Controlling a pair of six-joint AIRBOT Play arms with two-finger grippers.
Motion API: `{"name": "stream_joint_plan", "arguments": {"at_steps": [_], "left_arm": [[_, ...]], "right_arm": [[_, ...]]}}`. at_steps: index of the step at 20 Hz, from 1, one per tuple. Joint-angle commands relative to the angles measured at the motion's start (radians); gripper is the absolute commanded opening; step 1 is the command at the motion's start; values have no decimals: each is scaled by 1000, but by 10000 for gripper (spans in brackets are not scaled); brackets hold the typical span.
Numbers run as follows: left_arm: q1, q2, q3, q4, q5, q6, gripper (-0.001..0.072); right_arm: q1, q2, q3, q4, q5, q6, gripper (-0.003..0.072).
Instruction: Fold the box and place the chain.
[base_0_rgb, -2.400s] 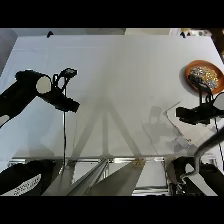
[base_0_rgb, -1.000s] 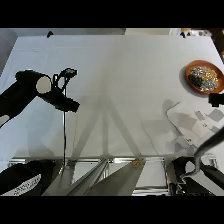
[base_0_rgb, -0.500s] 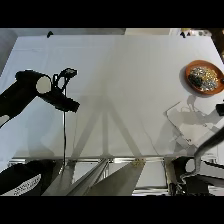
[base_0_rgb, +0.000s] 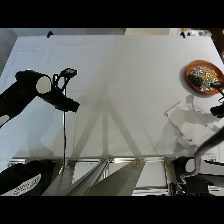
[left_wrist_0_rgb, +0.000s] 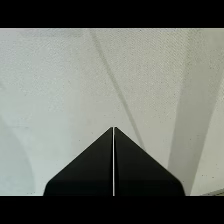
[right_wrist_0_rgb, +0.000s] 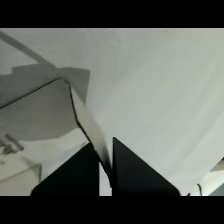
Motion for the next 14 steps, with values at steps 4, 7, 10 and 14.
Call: {"name": "stream_joint_plan", "arguments": {"at_steps": [4,7,10,14], "left_arm": [[0,1,0,0,0,0,10],[0,1,0,0,0,0,10],[0,1,0,0,0,0,10],[0,1,0,0,0,0,10]], "right_arm": [[15,75,0,173,80,-36,17],[35,188,-17,515,121,-85,16],[85,322,-120,787,114,-102,16],[231,521,-345,940,0,-112,16]]}}
